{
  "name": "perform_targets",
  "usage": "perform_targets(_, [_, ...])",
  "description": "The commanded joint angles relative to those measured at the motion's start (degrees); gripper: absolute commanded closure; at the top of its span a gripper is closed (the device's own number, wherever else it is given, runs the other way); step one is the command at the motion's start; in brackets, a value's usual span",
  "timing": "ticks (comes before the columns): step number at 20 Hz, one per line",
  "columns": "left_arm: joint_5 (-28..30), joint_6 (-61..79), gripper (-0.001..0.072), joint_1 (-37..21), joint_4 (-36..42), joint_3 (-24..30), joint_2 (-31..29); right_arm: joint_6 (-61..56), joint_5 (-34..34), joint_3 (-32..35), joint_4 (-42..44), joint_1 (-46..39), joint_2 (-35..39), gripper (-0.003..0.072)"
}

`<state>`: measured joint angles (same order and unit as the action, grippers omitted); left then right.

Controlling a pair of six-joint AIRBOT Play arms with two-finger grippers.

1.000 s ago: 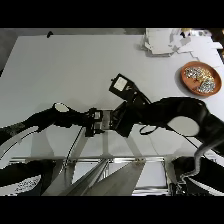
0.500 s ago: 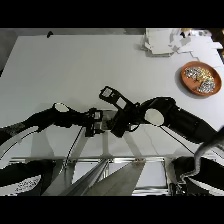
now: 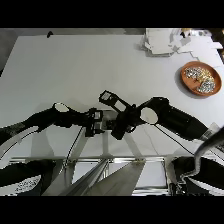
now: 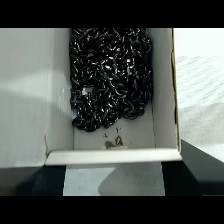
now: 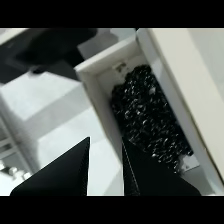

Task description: Fold the box and place the chain.

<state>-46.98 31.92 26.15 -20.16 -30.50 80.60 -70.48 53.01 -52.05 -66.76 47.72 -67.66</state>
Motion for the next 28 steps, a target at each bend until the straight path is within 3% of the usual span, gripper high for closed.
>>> perform_targets(1, [0.00,0.02,0.0696,0.00,0.00,0.02,-0.02,0.02,4.50,-1.29,0.57,0.00,3.80,0.0464])
perform_targets(2, [0.00,0.02,0.0696,0.00,-0.02,0.02,-0.02,-0.02,4.94,-2.16,0.11,0.00,6.03,0.0477])
perform_targets(4, [0.02,0.02,0.0696,0.00,-0.02,0.02,-0.02,0.00,4.33,-3.89,-1.25,0.00,10.58,0.0626])
perform_targets(5, [0.02,0.02,0.0696,0.00,0.00,0.02,-0.02,-0.09,4.15,-4.96,-2.49,0.00,12.44,0.0663])
perform_targets(10, [0.02,0.02,0.0696,0.00,0.00,0.02,-0.02,-12.81,4.33,-8.20,-17.38,-0.57,16.44,0.0667])
perform_targets(14, [0.02,0.02,0.0696,0.00,0.00,0.02,-0.02,-17.44,6.45,-8.20,-14.16,-12.83,15.30,0.0669])
perform_targets(18, [0.02,0.02,0.0696,0.00,-0.02,0.02,-0.02,-3.65,10.75,-11.23,2.32,-30.03,10.29,0.0667])
perform_targets(20, [0.02,0.02,0.0696,0.00,-0.02,0.02,-0.02,1.01,13.05,-12.98,4.68,-33.62,5.40,0.0667])
perform_targets(24, [0.02,0.00,0.0696,0.00,0.00,0.02,-0.02,11.23,12.44,-13.05,4.46,-30.67,-3.72,0.0664])
perform_targets(28, [0.04,0.00,0.0696,0.00,0.00,0.02,-0.02,22.93,11.74,-13.05,6.51,-25.40,-8.15,0.0664])
